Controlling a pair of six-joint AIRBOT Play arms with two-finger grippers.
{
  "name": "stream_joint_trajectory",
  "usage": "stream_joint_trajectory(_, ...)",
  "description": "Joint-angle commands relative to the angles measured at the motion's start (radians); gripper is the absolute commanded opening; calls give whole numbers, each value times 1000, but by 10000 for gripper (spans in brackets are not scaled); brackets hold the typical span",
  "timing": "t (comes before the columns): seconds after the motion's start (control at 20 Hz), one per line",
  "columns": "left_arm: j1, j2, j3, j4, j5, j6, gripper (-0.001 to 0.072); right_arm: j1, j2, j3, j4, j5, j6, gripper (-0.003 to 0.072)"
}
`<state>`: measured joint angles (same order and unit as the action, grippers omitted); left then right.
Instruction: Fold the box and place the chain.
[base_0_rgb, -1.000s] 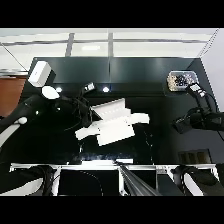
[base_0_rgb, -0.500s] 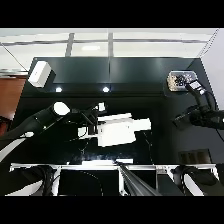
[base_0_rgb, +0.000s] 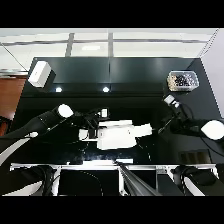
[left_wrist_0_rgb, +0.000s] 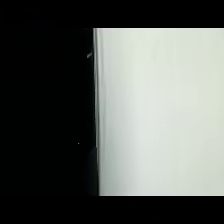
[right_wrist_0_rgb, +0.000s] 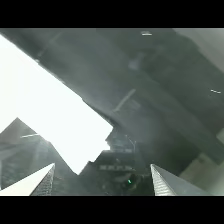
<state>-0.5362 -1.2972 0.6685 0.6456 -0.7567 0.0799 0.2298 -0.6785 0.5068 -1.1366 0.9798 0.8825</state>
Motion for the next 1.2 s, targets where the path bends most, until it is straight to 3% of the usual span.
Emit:
stream_joint_trajectory(0.0, -1, -1, 0, 1, -35, 5, 27, 82, 0, -74, 50, -97, -71, 715)
stream_joint_trajectory(0.3, 0, -4, 0, 1, -31, 2, 28, 233, -58, -122, 104, -137, -408, 714)
stream_joint_trajectory(0.55, 0, -4, 0, 2, -27, 3, 28, 297, -203, -123, 294, -131, -757, 709)
stream_joint_trajectory(0.95, 0, -4, 0, 31, -4, 3, 27, 364, -284, -123, 391, -192, -824, 709)
stream_joint_trajectory(1.15, -1, -4, 0, 31, -3, 3, 28, 421, -311, -122, 413, -314, -822, 709)
